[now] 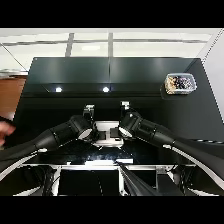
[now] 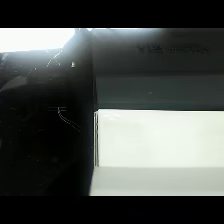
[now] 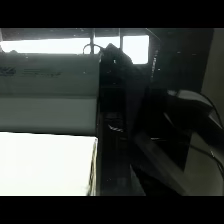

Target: Fold the box and place the chain.

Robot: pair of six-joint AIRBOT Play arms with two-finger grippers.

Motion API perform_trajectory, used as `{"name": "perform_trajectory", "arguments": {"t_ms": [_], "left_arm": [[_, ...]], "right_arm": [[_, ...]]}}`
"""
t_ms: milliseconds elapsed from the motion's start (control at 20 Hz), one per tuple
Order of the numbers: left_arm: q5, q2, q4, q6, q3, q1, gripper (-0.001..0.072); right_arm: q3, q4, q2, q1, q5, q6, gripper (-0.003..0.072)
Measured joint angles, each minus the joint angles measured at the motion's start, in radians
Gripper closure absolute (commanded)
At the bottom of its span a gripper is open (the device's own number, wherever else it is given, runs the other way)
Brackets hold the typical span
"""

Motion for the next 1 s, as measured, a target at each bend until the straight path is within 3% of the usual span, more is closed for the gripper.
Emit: {"name": "perform_trajectory", "arguments": {"t_ms": [100, 650, 750, 900, 950, 1000], "left_arm": [[0.000, 0.000, 0.000, 0.000, 0.000, 0.000, 0.0680], [0.000, 0.000, 0.000, 0.000, 0.000, 0.000, 0.0679], [0.000, 0.000, 0.000, -0.001, 0.000, 0.000, 0.0679], [0.000, 0.000, -0.003, -0.003, 0.000, 0.000, 0.0679], [0.000, 0.000, -0.003, -0.003, 0.000, 0.000, 0.0680], [0.000, 0.000, -0.003, -0.003, 0.000, 0.000, 0.0680]], "right_arm": [[0.000, -0.001, 0.002, 0.000, -0.001, -0.003, 0.0368], [-0.008, -0.043, -0.026, 0.046, -0.011, 0.032, 0.0387], [-0.010, -0.053, -0.027, 0.048, -0.013, 0.042, 0.0485], [-0.011, -0.061, -0.027, 0.047, -0.025, 0.054, 0.0505], [-0.011, -0.063, -0.027, 0.045, -0.030, 0.055, 0.0638], [-0.011, -0.060, -0.027, 0.045, -0.043, 0.058, 0.0659]]}}
